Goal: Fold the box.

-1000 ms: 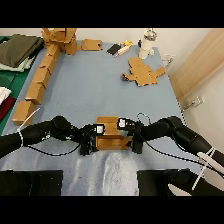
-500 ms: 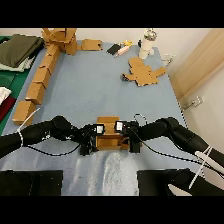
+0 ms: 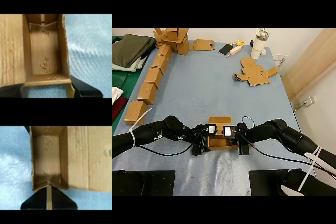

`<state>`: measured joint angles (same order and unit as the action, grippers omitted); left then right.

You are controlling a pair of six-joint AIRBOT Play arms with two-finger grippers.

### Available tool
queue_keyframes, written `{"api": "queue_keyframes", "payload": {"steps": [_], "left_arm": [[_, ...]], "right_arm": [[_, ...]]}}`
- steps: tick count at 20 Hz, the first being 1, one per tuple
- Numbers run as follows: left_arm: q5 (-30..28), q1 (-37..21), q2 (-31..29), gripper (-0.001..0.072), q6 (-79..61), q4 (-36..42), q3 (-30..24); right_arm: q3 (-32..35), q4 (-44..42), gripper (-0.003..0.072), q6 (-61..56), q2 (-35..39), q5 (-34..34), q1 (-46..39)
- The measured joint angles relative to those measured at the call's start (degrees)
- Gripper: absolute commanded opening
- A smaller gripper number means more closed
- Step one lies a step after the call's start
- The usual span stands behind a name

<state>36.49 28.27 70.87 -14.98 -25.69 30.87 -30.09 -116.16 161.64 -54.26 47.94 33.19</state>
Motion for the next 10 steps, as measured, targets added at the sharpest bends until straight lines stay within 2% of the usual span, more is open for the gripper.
{"api": "queue_keyframes", "payload": {"steps": [1, 2, 10], "left_arm": [[0.02, 0.0, 0.0, 0.0597, -0.02, -0.02, 0.0], [0.02, 0.0, 0.0, 0.0597, -0.02, -0.07, 0.0], [0.04, 0.0, 0.0, 0.0597, -0.04, -0.07, 0.0]], "right_arm": [[0.0, -0.33, 0.0402, 0.24, -0.42, -0.15, 0.15], [0.0, -0.72, 0.0481, 0.48, -0.79, -0.44, 0.26], [0.0, -3.41, 0.0481, 2.21, -2.84, -0.61, 0.48]]}}
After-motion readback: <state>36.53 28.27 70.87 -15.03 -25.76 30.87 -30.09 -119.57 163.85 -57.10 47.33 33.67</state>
